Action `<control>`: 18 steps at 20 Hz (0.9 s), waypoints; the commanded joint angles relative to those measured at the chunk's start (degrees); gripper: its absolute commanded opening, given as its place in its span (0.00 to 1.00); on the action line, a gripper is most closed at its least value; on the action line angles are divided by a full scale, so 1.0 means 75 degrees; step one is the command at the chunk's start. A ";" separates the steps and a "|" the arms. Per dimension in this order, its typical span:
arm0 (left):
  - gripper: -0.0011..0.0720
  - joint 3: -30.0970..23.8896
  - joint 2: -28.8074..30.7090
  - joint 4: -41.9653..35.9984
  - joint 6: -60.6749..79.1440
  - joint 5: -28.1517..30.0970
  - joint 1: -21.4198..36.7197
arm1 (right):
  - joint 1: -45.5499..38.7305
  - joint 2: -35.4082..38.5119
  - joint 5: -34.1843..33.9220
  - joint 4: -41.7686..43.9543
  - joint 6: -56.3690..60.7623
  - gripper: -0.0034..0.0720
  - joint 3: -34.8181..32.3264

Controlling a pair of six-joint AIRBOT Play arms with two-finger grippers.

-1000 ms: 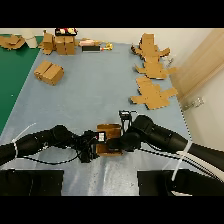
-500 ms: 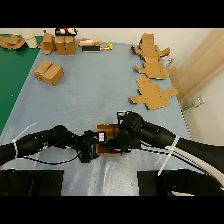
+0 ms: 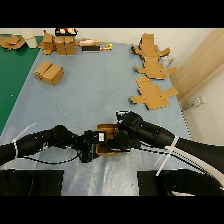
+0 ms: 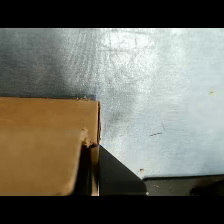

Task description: Fold the box.

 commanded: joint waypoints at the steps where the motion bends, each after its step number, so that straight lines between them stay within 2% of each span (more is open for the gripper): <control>1: 0.51 0.0000 0.0000 0.0006 0.0006 -0.0012 0.0003 | 0.0026 -0.0003 0.0396 0.0041 -0.0061 0.05 0.0000; 12: 0.51 0.0000 0.0000 0.0006 0.0006 -0.0015 0.0003 | 0.0026 -0.0274 0.0627 0.0067 -0.0157 0.05 -0.0012; 13: 0.51 0.0000 0.0000 0.0006 0.0006 -0.0012 0.0003 | 0.0026 -0.0271 0.0641 0.0067 -0.0163 0.09 -0.0012; 14: 0.51 0.0000 0.0000 0.0006 0.0006 -0.0015 0.0003 | 0.0026 -0.0262 0.0641 0.0067 -0.0154 0.30 -0.0009; 15: 0.51 0.0000 0.0000 0.0006 0.0006 -0.0015 0.0003 | 0.0026 -0.0239 0.0638 0.0067 -0.0154 0.40 -0.0009; 18: 0.51 0.0000 0.0000 0.0006 0.0006 -0.0012 0.0003 | 0.0026 -0.0073 0.0629 0.0020 -0.0152 0.40 -0.0009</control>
